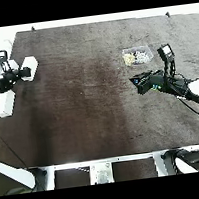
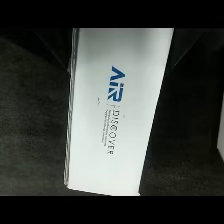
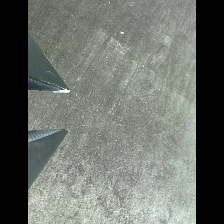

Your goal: Fold the box and place the chain.

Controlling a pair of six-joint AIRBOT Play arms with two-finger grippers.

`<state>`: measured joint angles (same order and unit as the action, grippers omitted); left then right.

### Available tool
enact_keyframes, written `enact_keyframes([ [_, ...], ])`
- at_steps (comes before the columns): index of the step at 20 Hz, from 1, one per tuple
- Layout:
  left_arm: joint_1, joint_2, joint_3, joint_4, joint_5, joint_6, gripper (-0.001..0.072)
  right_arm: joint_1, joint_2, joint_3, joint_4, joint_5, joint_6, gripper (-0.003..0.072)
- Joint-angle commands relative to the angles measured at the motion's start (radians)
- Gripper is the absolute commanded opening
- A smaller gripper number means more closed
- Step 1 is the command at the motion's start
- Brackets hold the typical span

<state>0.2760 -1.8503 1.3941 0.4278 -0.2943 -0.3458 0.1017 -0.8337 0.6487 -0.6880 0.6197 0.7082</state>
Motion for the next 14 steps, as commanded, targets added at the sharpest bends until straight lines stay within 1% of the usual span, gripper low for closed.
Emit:
enact_keyframes([
  [1,0.001,0.003,0.0,0.02,0.042,0.018,0.072,0.001,0.0,0.0,0.001,0.001,0.0,0.0305],
  [2,0.001,0.003,0.0,0.02,0.039,0.018,0.072,0.001,0.0,0.0,0.001,0.0,0.0,0.0306],
  [3,0.001,0.005,0.0,0.02,0.039,0.018,0.072,0.0,0.001,0.0,0.001,0.0,-0.001,0.0335],
  [4,0.001,0.008,0.0,0.021,0.036,0.017,0.072,0.0,0.0,0.0,0.0,0.0,-0.001,0.0453],
  [5,0.002,0.014,0.0,0.021,0.015,0.017,0.072,0.0,0.001,0.0,0.0,0.0,-0.001,0.0525],
  [7,0.002,0.044,0.0,0.022,-0.022,0.014,0.072,0.0,0.001,0.0,0.001,0.0,-0.001,0.0527],
  [10,0.002,0.118,0.0,0.022,-0.089,0.013,0.072,0.0,0.012,0.005,0.001,0.0,0.0,0.0527],
  [11,0.002,0.144,0.0,0.022,-0.12,0.009,0.0693,0.0,0.021,0.01,0.001,0.0,-0.001,0.0505],
  [12,0.002,0.177,0.0,0.023,-0.159,0.0,0.0538,0.0,0.035,0.013,0.001,-0.001,-0.001,0.0397],
  [13,0.002,0.216,0.0,0.023,-0.217,-0.005,0.0242,0.0,0.063,0.013,0.001,-0.003,0.0,0.0161],
  [14,0.002,0.264,0.0,0.026,-0.29,0.006,0.0016,-0.001,0.093,0.013,0.0,-0.01,0.001,0.0008],
])
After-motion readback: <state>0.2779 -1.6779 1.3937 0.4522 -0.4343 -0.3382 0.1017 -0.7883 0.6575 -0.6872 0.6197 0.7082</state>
